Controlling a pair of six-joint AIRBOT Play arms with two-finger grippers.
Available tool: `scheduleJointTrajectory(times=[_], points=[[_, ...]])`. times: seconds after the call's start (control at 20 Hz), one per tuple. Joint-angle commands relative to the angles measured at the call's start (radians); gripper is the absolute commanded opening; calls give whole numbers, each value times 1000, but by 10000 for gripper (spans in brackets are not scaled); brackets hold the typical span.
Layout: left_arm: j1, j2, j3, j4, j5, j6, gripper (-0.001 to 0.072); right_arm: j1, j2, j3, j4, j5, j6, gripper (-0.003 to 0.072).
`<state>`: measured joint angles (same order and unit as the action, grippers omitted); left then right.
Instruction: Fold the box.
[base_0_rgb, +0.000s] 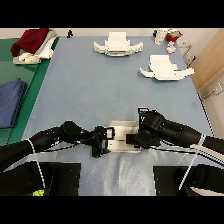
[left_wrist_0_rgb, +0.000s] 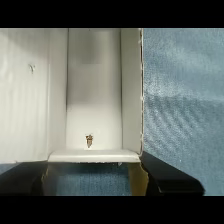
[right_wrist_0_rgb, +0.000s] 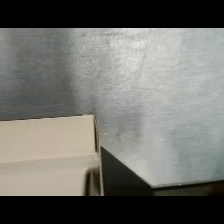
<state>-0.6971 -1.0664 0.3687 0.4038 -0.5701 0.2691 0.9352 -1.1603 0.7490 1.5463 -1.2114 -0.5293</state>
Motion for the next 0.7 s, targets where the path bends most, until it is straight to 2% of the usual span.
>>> scheduleJointTrajectory(times=[0.0, 0.3, 0.5, 0.55, 0.6, 0.65], points=[[0, 0, 0, 0, 2, 0, 528, 1, 0, 0, 6, 7, -2, 380], [0, 0, 0, 0, 2, 0, 528, -1, 65, 52, -2, -9, -33, 380], [0, 0, 0, 0, 2, 0, 528, -1, 185, 127, -70, -163, -40, 379], [0, 0, 0, 0, 2, 0, 528, -5, 217, 126, -108, -187, -40, 322], [0, 0, 0, 0, 2, 0, 528, -31, 241, 119, -163, -225, -40, 191], [0, 0, 0, 0, 2, 0, 528, -71, 250, 113, -201, -260, -55, 92]])
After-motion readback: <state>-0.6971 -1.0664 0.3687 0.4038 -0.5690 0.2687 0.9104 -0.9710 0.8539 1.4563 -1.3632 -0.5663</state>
